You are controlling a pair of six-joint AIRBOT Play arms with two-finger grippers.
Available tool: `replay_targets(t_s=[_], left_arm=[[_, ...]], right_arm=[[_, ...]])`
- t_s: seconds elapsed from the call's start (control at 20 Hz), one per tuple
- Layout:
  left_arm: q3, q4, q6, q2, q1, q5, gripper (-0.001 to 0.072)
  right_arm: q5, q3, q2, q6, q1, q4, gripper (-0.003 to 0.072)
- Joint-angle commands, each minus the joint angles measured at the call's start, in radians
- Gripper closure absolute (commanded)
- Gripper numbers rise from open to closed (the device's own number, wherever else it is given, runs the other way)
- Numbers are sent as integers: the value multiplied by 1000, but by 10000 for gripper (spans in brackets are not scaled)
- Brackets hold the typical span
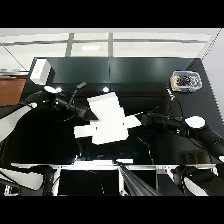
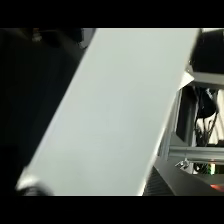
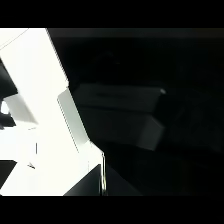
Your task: Fold the box and place the chain.
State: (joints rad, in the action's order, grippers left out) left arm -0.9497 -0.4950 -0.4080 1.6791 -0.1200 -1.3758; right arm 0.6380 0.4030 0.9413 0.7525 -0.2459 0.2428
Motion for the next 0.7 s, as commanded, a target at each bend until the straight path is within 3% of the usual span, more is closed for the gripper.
replay_targets(t_s=[0.0,0.1,0.15,0.2,0.25,0.3,0.35,0.4,0.45,0.5,0.65], left_arm=[[-32,-22,81,8,-31,-16,191],[-37,-22,93,9,-48,-17,243],[-39,-25,93,9,-52,-18,369],[-39,-30,97,9,-54,-18,547],[-39,-40,108,9,-53,-22,605],[-39,-58,118,8,-52,-24,608],[-39,-82,125,8,-53,-25,681],[-40,-114,138,7,-53,-30,683],[-43,-140,137,6,-53,-32,684],[-48,-162,112,3,-53,-34,685],[-49,-184,56,-34,-53,-20,688]], right_arm=[[6,0,-1,10,-1,21,670],[6,0,-1,10,-1,23,670],[6,0,-1,10,-1,24,670],[5,0,-1,10,-1,25,670],[5,0,-1,10,0,39,669],[5,3,-1,10,4,72,669],[10,8,-1,10,13,103,658],[17,18,-1,11,29,132,451],[34,32,-1,11,52,158,172],[62,54,-1,10,82,193,41],[168,159,-2,10,180,344,38]])
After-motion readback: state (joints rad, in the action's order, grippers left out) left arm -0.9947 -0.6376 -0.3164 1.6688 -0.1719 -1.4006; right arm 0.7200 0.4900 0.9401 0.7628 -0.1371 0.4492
